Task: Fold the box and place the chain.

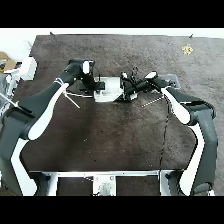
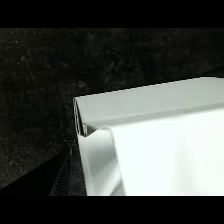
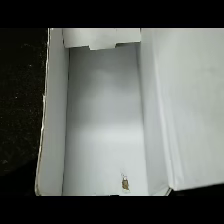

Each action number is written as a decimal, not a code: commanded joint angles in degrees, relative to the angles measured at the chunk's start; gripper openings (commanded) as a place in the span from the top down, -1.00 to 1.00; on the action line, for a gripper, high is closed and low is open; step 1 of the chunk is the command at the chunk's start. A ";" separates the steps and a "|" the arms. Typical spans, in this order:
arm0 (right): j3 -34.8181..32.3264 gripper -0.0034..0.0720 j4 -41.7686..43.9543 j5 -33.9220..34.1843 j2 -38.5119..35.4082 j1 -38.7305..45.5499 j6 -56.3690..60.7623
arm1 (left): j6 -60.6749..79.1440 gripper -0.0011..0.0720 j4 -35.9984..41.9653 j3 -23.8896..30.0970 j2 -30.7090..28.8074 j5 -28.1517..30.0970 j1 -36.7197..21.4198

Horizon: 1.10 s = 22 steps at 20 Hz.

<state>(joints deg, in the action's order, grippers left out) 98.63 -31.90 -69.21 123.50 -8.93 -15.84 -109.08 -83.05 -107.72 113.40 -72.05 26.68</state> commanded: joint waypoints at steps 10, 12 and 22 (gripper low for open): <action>0.04 -0.41 -0.02 -0.02 0.02 -0.04 0.00 | -13.51 0.21 -15.45 -8.09 7.39 -9.77 4.81; 0.04 -0.41 0.00 -0.02 0.02 -0.04 0.00 | -13.51 0.33 -15.56 -8.09 7.41 -9.07 4.81; 0.04 -0.41 0.00 0.00 0.02 -0.04 0.00 | -13.53 0.93 -12.81 -8.09 7.69 -6.32 4.81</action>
<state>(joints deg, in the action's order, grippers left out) 98.65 -31.94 -69.19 123.50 -8.95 -15.88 -122.52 -96.44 -115.77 121.03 -79.31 31.44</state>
